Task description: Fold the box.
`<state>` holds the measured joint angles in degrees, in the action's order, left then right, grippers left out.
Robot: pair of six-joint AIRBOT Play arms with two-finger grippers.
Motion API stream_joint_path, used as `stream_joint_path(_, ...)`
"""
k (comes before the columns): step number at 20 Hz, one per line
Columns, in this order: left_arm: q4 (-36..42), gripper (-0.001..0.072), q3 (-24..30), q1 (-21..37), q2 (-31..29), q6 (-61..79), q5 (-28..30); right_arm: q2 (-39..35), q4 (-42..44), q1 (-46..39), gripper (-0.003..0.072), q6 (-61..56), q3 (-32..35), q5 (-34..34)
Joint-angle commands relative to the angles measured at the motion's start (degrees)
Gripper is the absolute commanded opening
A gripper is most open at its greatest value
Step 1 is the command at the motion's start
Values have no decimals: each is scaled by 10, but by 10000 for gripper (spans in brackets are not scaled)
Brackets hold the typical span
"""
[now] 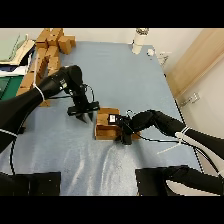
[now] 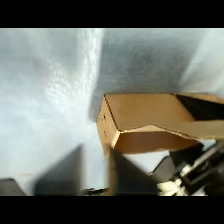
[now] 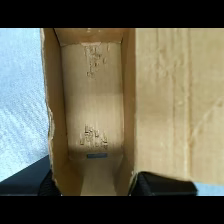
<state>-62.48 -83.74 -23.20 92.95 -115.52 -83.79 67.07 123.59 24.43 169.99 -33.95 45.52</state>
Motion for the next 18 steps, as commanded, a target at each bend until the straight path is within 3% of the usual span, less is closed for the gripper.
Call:
stream_joint_path(1, 21, 12, -1, 42, 0, 251, -2, 0, 0, 0, 494, 0, 0, 0)
stream_joint_path(4, 21, 12, 0, 44, 0, 486, 28, 0, 0, 0, 495, 0, 0, 0)
stream_joint_path(10, 20, 9, 46, 14, -9, 727, 100, 0, 0, 0, 495, 0, 0, 0)
stream_joint_path(13, 33, 7, 116, 26, -35, 824, 160, 0, 0, 0, 495, 0, 0, 0)
stream_joint_path(15, 28, 7, 198, 39, -66, 917, 226, 0, 0, 0, 494, 0, 0, 0)
stream_joint_path(18, 142, 21, 315, 46, -118, 1189, 282, 0, 0, 0, 494, 0, 0, 0)
